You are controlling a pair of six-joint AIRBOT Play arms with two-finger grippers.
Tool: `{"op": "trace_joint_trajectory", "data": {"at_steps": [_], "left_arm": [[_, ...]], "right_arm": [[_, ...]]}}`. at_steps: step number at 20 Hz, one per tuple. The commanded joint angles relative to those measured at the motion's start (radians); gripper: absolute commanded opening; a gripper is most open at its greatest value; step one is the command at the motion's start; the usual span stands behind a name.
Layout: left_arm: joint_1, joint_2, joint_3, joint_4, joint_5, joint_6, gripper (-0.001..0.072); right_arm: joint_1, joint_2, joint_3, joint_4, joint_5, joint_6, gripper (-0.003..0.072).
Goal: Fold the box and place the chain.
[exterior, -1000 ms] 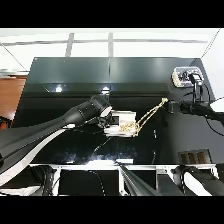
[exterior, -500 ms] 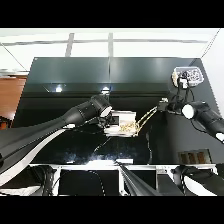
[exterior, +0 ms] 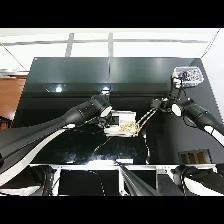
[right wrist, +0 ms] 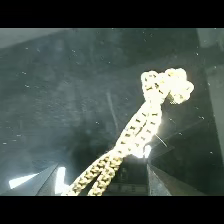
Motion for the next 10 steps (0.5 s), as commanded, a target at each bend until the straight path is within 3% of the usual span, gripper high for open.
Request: {"op": "trace_joint_trajectory", "data": {"at_steps": [1, 6, 8, 9, 10], "left_arm": [[0.000, 0.000, 0.001, 0.000, 0.000, 0.000, 0.0029], [0.000, 0.000, 0.001, 0.000, 0.000, 0.000, 0.0029], [0.000, 0.000, 0.001, 0.000, 0.000, 0.000, 0.0029], [0.000, 0.000, 0.001, 0.000, 0.000, 0.000, 0.0029], [0.000, 0.000, 0.001, 0.000, 0.000, 0.000, 0.0029]], "right_arm": [[0.007, -0.031, 0.018, -0.033, 0.037, 0.035, 0.0607], [0.026, -0.050, 0.018, -0.043, 0.036, 0.035, 0.0607], [0.026, -0.051, 0.018, -0.043, 0.041, 0.035, 0.0500], [0.026, -0.050, 0.018, -0.043, 0.045, 0.035, 0.0402], [0.026, -0.050, 0.018, -0.043, 0.052, 0.033, 0.0233]]}}
